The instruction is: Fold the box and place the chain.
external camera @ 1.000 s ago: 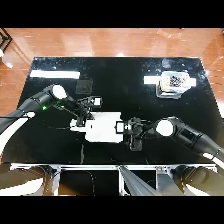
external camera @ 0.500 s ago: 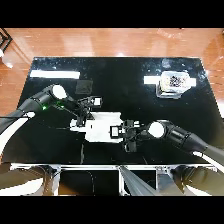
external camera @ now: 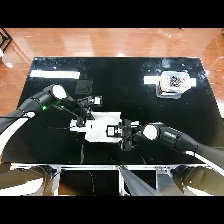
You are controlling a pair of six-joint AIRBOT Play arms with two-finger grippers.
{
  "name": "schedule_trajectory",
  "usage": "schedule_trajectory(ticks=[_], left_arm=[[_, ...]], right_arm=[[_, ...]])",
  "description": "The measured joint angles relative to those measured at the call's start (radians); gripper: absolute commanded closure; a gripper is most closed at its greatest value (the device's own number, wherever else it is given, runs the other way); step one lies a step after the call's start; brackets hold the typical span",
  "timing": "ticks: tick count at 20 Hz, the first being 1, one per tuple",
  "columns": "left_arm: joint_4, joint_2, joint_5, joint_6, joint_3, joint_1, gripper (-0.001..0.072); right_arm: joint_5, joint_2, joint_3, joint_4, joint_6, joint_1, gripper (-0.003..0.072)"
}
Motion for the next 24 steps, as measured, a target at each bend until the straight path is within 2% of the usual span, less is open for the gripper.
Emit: schedule_trajectory(ticks=[10, 24], left_arm=[[-0.002, 0.000, 0.008, -0.016, 0.000, 0.000, 0.0693], [-0.031, 0.000, 0.005, -0.017, 0.000, -0.004, 0.0693]], right_arm=[[-0.043, 0.103, 0.005, -0.118, 0.188, -0.069, -0.0016], [-0.064, 0.114, 0.024, -0.132, 0.222, -0.090, -0.0016]])
